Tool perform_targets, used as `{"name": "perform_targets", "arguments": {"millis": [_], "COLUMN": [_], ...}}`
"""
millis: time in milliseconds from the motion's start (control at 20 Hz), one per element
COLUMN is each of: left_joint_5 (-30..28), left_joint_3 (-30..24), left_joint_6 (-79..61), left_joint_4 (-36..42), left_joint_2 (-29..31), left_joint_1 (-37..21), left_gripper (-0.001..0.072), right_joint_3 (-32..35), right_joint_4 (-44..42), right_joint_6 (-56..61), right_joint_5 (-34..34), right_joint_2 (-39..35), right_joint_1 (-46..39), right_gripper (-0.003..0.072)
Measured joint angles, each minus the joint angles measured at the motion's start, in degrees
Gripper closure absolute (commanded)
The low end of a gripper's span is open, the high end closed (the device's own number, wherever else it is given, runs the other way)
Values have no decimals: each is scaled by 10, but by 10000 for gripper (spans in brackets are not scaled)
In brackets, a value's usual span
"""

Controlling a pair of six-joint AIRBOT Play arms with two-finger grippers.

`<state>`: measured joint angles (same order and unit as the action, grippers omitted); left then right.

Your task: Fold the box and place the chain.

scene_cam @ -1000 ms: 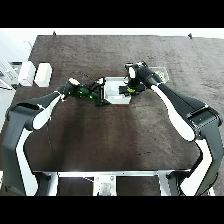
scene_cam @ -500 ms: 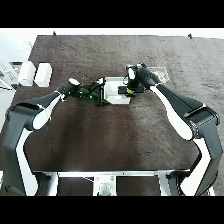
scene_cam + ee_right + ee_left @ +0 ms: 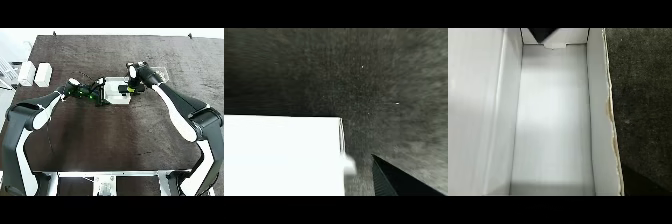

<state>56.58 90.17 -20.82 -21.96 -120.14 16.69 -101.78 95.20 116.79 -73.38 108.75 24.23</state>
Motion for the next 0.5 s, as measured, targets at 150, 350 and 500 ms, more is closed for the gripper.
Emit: {"name": "perform_targets", "arguments": {"millis": [150, 350, 500], "left_joint_5": [0, 0, 0], "left_joint_3": [0, 0, 0], "left_joint_6": [0, 0, 0], "left_joint_4": [0, 0, 0], "left_joint_2": [0, 0, 0], "left_joint_1": [0, 0, 0], "left_gripper": [283, 283, 283], "right_joint_3": [0, 0, 0], "right_joint_4": [0, 21, 34], "right_joint_6": [-20, -46, -55], "right_joint_5": [-2, 0, 27], "right_joint_2": [-34, -80, -91], "right_joint_1": [-1, -19, -58], "right_gripper": [158, 220, 265]}}
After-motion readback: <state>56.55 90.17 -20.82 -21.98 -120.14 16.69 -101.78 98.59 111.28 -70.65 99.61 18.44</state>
